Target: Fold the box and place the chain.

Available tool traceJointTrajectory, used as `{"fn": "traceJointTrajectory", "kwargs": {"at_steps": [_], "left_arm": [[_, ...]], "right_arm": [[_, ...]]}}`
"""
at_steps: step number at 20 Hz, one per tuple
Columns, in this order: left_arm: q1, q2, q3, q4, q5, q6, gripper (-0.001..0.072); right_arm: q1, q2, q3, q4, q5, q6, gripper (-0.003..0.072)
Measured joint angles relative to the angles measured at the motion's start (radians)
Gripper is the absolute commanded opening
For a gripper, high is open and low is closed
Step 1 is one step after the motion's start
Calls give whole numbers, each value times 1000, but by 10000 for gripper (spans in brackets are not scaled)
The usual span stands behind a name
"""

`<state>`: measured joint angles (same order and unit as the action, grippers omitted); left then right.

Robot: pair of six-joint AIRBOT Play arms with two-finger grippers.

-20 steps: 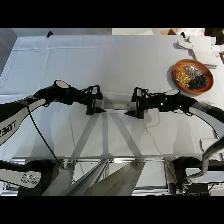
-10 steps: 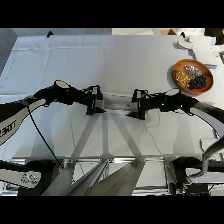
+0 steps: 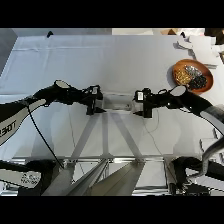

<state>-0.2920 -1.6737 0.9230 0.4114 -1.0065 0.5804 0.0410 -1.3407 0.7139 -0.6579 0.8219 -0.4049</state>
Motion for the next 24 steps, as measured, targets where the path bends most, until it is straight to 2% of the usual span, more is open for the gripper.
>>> {"fn": "traceJointTrajectory", "kwargs": {"at_steps": [2,3,5,6,10,14,16,19,24], "left_arm": [[0,0,0,0,0,0,318],[0,0,0,0,0,0,318],[0,0,0,0,0,0,318],[0,0,0,0,0,0,318],[0,0,0,0,0,0,318],[0,0,0,0,0,0,318],[0,0,0,0,0,0,318],[0,0,0,0,0,0,318],[0,0,0,0,0,0,318]], "right_arm": [[0,46,0,-61,4,54,634],[0,69,0,-83,11,75,498],[0,117,0,-112,31,106,138],[0,141,0,-121,46,118,39],[0,204,2,-96,152,137,12],[0,225,2,40,215,143,9],[2,227,2,128,184,144,8],[5,200,2,228,72,144,8],[6,46,2,411,-62,142,8]]}}
